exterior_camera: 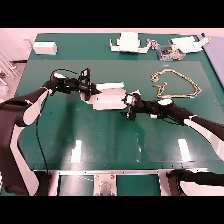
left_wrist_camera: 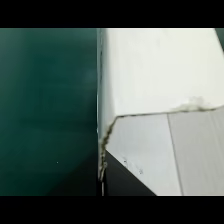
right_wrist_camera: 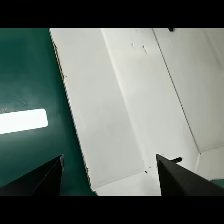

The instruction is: Fold the box and place the chain.

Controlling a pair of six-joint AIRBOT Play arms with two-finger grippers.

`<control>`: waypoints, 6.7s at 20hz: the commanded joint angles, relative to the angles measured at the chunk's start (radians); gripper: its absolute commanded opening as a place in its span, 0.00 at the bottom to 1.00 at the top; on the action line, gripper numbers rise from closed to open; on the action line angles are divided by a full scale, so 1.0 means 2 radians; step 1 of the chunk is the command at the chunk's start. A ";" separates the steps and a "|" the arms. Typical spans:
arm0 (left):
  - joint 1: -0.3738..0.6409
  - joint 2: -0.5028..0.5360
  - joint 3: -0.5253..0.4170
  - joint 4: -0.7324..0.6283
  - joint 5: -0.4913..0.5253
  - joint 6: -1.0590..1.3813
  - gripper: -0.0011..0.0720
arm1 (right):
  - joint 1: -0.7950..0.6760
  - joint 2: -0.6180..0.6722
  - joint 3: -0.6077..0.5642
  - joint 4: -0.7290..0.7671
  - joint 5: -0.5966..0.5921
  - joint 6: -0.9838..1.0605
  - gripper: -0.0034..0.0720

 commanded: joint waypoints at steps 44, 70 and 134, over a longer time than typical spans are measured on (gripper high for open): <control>0.000 0.000 0.000 0.001 -0.002 0.000 0.04 | -0.026 -0.043 0.101 -0.027 -0.013 0.026 0.94; 0.000 0.000 0.000 0.010 -0.002 0.000 0.04 | -0.075 -0.177 0.288 -0.184 0.214 0.155 0.94; 0.000 0.000 0.000 0.025 -0.001 0.000 0.04 | -0.064 -0.255 0.342 -0.173 0.280 0.161 0.81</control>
